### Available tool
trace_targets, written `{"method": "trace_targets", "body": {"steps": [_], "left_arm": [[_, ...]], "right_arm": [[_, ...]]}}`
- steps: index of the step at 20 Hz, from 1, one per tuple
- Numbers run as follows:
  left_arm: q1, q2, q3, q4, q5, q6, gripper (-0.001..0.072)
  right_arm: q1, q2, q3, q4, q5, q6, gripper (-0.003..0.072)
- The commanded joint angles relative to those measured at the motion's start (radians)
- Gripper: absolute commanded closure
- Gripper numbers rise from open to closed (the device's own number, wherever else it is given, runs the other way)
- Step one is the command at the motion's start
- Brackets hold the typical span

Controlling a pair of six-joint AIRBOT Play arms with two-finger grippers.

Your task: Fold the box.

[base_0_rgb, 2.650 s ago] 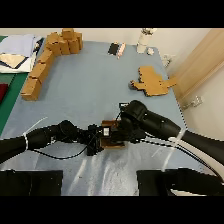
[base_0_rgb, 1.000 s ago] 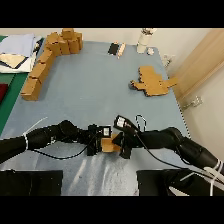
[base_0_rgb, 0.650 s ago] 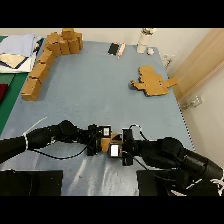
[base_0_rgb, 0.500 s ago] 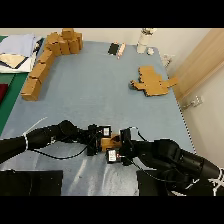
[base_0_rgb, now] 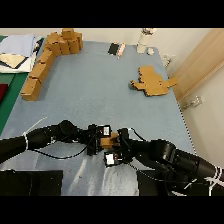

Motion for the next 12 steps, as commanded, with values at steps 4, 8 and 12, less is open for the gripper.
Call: {"method": "trace_targets", "body": {"steps": [4,8,12], "left_arm": [[0.000,0.002,0.000,0.002,-0.002,0.004,0.0257],[0.000,0.001,0.000,0.002,-0.002,0.004,0.0258],[0.000,0.001,0.000,0.002,-0.002,0.004,0.0258]], "right_arm": [[0.002,0.028,0.049,-0.031,0.000,0.000,0.0418],[0.002,0.032,0.062,-0.031,-0.019,0.001,0.0421],[0.002,-0.023,0.062,-0.011,-0.018,0.016,0.0425]]}}
